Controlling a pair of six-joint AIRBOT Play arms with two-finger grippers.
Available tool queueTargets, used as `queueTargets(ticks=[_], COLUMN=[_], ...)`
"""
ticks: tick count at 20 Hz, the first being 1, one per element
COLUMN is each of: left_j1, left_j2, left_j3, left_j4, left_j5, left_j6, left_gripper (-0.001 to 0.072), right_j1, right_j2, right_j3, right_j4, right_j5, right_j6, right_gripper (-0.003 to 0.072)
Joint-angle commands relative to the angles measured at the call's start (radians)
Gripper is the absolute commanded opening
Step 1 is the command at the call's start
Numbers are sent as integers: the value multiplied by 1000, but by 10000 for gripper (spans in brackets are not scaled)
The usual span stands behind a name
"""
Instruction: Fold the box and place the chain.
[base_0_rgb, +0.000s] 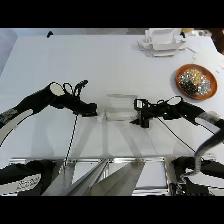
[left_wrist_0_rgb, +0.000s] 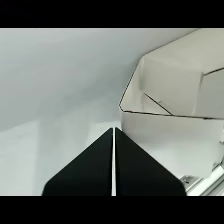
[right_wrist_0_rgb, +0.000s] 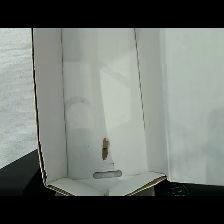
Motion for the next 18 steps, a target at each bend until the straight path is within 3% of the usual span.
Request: queueTargets(ticks=[1,2,12,13,14,18], left_j1=[-32,-45,-90,-90,-90,-93], left_j2=[9,8,26,34,44,72], left_j3=[0,0,0,0,0,0], left_j4=[-35,-47,-89,-89,-87,-84], left_j5=[12,20,34,35,37,40], left_j6=[30,30,25,25,25,25], left_gripper=[136,223,236,293,305,305], right_j1=[0,0,0,0,0,0], right_j2=[0,0,0,0,0,0], right_j3=[0,0,0,0,0,0], right_j4=[0,0,0,0,0,0], right_j5=[0,0,0,0,0,0], right_j6=[0,0,0,0,0,0], right_gripper=[382,382,382,382,382,382])
